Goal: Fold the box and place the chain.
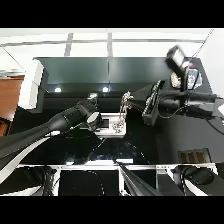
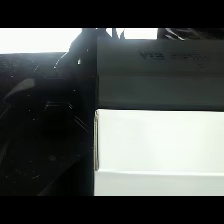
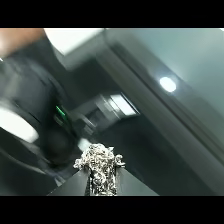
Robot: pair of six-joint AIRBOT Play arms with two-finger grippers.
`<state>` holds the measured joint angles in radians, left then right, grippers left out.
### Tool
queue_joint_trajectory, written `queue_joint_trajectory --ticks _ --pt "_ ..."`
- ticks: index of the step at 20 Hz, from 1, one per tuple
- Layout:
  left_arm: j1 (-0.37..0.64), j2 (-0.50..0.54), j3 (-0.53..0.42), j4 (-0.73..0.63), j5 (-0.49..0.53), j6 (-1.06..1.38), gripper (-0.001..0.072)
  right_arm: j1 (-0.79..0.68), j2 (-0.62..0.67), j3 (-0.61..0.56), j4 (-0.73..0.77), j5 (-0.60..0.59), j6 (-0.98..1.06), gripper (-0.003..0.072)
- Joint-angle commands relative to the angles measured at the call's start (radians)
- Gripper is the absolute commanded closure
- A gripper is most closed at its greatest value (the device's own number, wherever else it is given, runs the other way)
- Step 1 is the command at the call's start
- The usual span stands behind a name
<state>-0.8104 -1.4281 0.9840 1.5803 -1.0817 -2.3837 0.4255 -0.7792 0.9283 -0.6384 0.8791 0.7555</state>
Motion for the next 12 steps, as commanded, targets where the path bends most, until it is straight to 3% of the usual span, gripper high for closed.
queue_joint_trajectory --ticks 1,8,12 --pt "0.0 0.001 0.001 0.0 0.0 0.001 0.0678 0.0 0.003 0.045 0.161 0.011 0.026 0.0676" --pt "0.0 0.001 0.001 0.0 0.0 0.001 0.0678 0.0 0.003 0.069 0.193 0.016 0.026 0.0677" --pt "0.0 0.001 0.001 0.0 0.0 0.001 0.0678 0.005 -0.031 0.068 0.191 0.101 0.072 0.0676"
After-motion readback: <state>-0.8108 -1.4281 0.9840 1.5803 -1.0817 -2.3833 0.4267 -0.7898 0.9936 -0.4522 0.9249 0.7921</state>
